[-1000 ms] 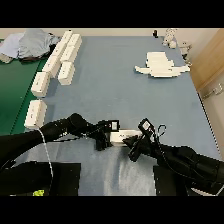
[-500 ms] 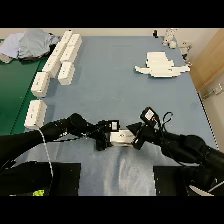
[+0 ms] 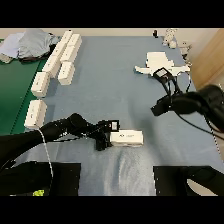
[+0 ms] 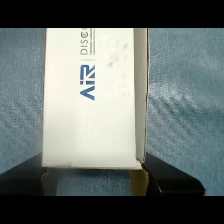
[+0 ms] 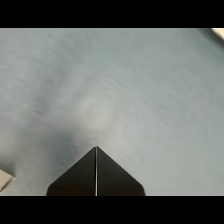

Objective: Fold the box.

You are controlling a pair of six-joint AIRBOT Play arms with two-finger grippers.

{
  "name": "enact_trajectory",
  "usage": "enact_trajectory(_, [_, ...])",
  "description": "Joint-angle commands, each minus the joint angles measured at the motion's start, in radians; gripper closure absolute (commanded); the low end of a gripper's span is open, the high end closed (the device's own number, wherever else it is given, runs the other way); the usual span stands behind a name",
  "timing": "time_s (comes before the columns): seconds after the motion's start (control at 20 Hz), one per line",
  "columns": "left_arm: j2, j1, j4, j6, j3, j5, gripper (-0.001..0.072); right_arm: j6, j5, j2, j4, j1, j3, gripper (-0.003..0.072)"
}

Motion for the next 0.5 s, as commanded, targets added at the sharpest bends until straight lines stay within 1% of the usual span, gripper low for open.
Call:
enact_trajectory(0.0, [0.0, 0.0, 0.0, 0.0, 0.001, 0.001, 0.0198, 0.166, -0.309, -0.208, -0.042, -0.106, 0.198, 0.0684])
enact_trajectory(0.1, [0.0, 0.0, 0.0, 0.0, 0.001, 0.0, 0.0198, 0.206, -0.386, -0.316, -0.041, -0.124, 0.265, 0.0684])
enact_trajectory(0.2, [0.0, 0.0, 0.0, 0.0, 0.001, 0.0, 0.0198, 0.233, -0.428, -0.395, -0.037, -0.123, 0.304, 0.0683])
enact_trajectory(0.3, [0.0, 0.0, 0.0, 0.0, 0.001, 0.0, 0.0198, 0.237, -0.436, -0.433, -0.01, -0.123, 0.314, 0.0684])
enact_trajectory(0.45, [0.0, 0.0, 0.0, 0.0, 0.001, 0.001, 0.0198, 0.26, -0.433, -0.441, -0.008, -0.123, 0.314, 0.0684])
